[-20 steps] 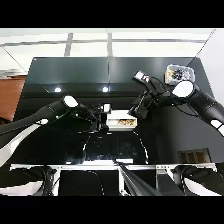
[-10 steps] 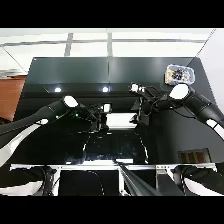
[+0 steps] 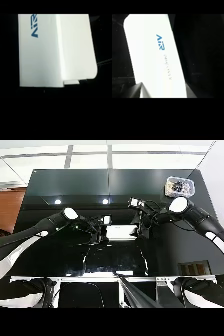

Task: Fold the box and place the chain.

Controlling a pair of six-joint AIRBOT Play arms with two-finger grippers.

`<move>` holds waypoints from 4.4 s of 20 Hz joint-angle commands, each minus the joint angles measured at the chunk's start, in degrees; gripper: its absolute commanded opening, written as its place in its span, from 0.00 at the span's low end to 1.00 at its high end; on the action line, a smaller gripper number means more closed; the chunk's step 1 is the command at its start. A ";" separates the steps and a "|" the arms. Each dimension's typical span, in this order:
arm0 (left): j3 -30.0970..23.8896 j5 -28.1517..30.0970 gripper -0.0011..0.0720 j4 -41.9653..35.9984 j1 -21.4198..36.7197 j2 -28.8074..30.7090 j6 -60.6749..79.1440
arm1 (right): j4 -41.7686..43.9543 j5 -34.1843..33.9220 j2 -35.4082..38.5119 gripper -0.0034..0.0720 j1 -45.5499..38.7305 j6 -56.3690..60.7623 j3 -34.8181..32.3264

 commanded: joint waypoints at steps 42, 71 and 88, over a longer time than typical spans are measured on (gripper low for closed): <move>0.02 0.02 0.57 0.02 -0.02 -0.04 0.02 | -2.54 -3.10 2.71 0.45 2.51 0.07 -1.38; 0.02 0.02 0.57 0.02 -0.02 -0.04 0.02 | -2.51 -4.55 4.61 0.77 2.51 0.17 -2.19; 0.02 0.02 0.57 0.02 -0.02 -0.04 0.02 | -2.56 -4.26 3.54 0.30 2.51 0.17 -2.69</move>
